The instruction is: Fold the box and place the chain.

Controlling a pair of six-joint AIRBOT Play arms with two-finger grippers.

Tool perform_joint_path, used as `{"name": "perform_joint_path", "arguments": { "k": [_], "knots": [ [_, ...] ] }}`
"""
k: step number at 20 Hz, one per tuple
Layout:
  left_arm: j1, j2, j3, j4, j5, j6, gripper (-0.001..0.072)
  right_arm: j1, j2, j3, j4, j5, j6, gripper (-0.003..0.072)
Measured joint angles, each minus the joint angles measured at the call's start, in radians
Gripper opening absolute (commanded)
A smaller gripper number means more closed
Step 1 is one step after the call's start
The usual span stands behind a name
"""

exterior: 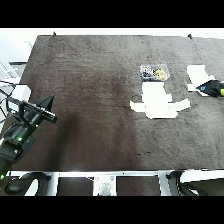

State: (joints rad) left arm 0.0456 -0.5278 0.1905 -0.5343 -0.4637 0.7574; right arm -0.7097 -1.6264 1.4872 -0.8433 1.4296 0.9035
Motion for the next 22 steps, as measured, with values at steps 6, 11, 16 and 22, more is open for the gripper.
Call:
{"name": "perform_joint_path", "arguments": {
  "k": [6, 11, 16, 22],
  "knots": [
    [0.000, 0.000, 0.000, 0.000, 0.000, 0.000, 0.0021, 0.035, -0.140, 0.048, -0.068, 0.039, -0.013, 0.0480],
    [0.000, 0.000, 0.000, 0.000, 0.000, 0.000, 0.0021, 0.040, -0.165, 0.072, -0.097, 0.032, -0.021, 0.0482],
    [0.000, 0.000, 0.000, 0.000, 0.000, 0.000, 0.0021, 0.040, -0.171, 0.051, -0.130, 0.032, -0.013, 0.0482],
    [0.000, 0.000, 0.000, 0.000, 0.000, 0.000, 0.0021, 0.048, -0.201, -0.012, -0.122, 0.033, -0.024, 0.0479]
  ]
}}
